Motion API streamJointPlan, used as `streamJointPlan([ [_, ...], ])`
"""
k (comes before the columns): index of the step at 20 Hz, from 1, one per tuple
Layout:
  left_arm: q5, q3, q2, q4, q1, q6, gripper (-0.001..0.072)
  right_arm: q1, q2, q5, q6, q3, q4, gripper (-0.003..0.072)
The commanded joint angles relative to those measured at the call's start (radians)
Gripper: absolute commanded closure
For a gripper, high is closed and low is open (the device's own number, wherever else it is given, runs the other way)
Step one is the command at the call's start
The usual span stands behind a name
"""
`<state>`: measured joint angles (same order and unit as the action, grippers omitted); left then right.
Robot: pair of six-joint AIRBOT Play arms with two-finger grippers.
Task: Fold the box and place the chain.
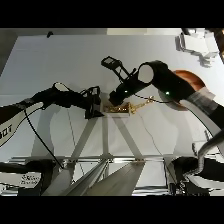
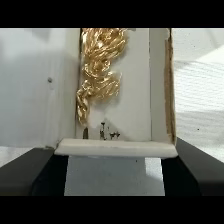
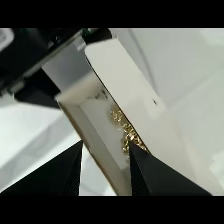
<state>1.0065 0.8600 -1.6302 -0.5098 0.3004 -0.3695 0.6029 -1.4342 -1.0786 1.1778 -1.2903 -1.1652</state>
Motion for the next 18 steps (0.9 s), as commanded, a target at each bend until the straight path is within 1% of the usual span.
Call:
streamJointPlan([
  [1,0.0,0.0,0.0,0.0,0.0,0.0,0.0316,-0.051,0.055,-0.12,-0.122,0.0,-0.005,0.0365],
  [3,0.0,0.0,0.0,0.0,0.0,0.0,0.0316,-0.113,0.088,-0.206,-0.239,0.0,-0.006,0.0365],
  [4,0.0,0.0,0.0,0.0,0.0,0.0,0.0316,-0.148,0.096,-0.231,-0.291,0.002,-0.006,0.0348],
  [6,0.0,0.0,0.0,0.0,0.0,0.0,0.0316,-0.224,0.1,-0.235,-0.383,0.026,-0.005,0.034],
  [7,0.0,0.0,0.0,0.0,0.0,0.0,0.0316,-0.255,0.1,-0.212,-0.433,0.055,-0.006,0.0304],
  [8,0.0,0.0,0.0,0.0,0.0,0.0,0.0316,-0.283,0.1,-0.176,-0.497,0.1,-0.006,0.0247],
  [10,0.0,0.0,0.0,0.0,0.0,0.0,0.0316,-0.313,0.1,-0.092,-0.663,0.202,-0.001,0.0245],
  [11,0.0,0.0,0.0,0.0,0.0,0.0,0.0316,-0.318,0.098,-0.048,-0.755,0.248,0.001,0.0219],
  [12,0.0,0.0,0.0,0.0,0.0,0.0,0.0316,-0.317,0.094,-0.006,-0.851,0.291,0.003,0.0174],
  [13,0.0,0.0,0.0,0.0,0.0,0.0,0.0316,-0.317,0.084,0.024,-0.93,0.322,0.025,0.0093],
  [15,0.0,0.0,0.0,0.0,0.0,0.0,0.0316,-0.317,0.048,0.06,-1.029,0.351,0.086,0.0084],
  [18,0.0,0.0,0.0,0.0,0.0,0.0,0.0316,-0.317,-0.01,0.135,-1.049,0.351,0.156,0.0084],
])
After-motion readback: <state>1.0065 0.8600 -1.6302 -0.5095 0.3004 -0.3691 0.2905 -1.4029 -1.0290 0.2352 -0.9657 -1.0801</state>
